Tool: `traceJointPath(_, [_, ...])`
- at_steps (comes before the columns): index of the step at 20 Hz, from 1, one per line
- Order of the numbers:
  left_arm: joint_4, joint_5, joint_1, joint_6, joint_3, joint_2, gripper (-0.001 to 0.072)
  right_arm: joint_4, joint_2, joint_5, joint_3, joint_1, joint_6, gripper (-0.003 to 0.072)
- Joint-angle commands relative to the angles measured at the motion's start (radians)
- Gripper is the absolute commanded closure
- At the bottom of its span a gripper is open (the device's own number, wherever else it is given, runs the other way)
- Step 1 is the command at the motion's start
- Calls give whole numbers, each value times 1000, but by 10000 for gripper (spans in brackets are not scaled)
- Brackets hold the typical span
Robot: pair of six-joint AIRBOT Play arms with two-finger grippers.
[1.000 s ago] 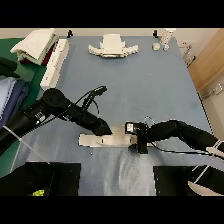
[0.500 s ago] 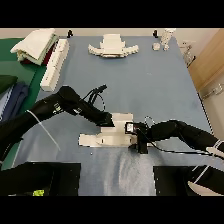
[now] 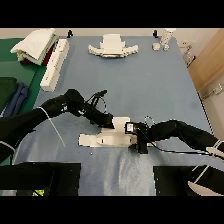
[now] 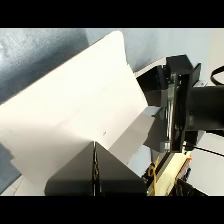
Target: Fold the box.
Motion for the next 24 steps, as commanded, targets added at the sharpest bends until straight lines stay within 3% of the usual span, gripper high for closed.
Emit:
traceJointPath(1, [3, 3, 0, -2, 0, -36, 695, 0, 0, 0, 0, 1, 0, 172])
traceJointPath(8, [4, 24, 15, 68, 32, -14, 696, 0, 0, 0, 0, 1, 0, 172])
traceJointPath(11, [29, 26, 29, 150, 43, 118, 696, 0, 0, 0, 0, 1, 0, 172])
traceJointPath(15, [296, -52, 21, 157, 37, 331, 696, 0, 0, 0, 0, 1, 0, 172])
traceJointPath(17, [365, -87, 21, 163, 19, 432, 696, 0, 0, 0, 0, 1, 0, 172])
traceJointPath(21, [380, -97, -10, 381, -56, 617, 695, 0, 0, 0, 0, 1, 0, 172])
traceJointPath(23, [389, -105, -40, 537, -84, 660, 693, 0, 0, 0, 0, 1, 0, 172])
traceJointPath(24, [398, -105, -50, 565, -90, 665, 609, 0, 0, 0, 0, 1, 0, 172])
